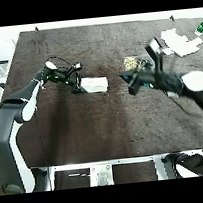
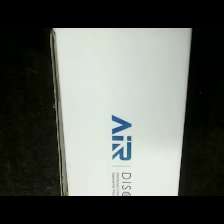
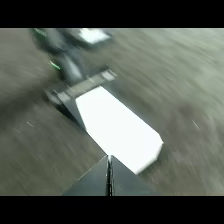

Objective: Fold the box and place the chain.

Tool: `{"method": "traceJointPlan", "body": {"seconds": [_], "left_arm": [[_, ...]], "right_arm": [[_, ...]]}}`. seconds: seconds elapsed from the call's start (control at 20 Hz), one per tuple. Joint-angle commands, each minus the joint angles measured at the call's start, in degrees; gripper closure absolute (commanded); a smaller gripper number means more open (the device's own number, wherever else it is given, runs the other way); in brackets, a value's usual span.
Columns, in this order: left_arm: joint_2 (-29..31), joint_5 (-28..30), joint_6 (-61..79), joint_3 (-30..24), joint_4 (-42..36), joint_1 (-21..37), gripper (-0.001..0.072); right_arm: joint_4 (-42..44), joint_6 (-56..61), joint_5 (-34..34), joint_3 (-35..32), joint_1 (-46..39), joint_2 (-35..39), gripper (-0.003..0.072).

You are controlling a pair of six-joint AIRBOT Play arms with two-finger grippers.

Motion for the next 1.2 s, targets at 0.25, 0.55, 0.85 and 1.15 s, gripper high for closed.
{"method": "traceJointPlan", "body": {"seconds": [0.25,0.55,0.85,1.15], "left_arm": [[0.37,0.02,-1.36,0.04,-1.9,0.09,0.068],[10.23,4.72,-15.56,0.0,-1.14,5.09,0.0694],[23.41,13.86,-27.74,-2.05,-0.66,18.78,0.0694],[37.31,32.24,-32.28,-21.09,0.81,32.11,0.0694]], "right_arm": [[0.0,3.17,-11.74,-23.39,-0.04,18.38,0.0678],[-0.02,4.98,-11.72,-23.45,-0.04,18.64,0.0678],[0.0,5.16,-11.72,-23.45,-0.02,18.6,0.0677],[-0.02,8.61,-11.74,-23.45,-0.02,18.58,0.0678]]}}
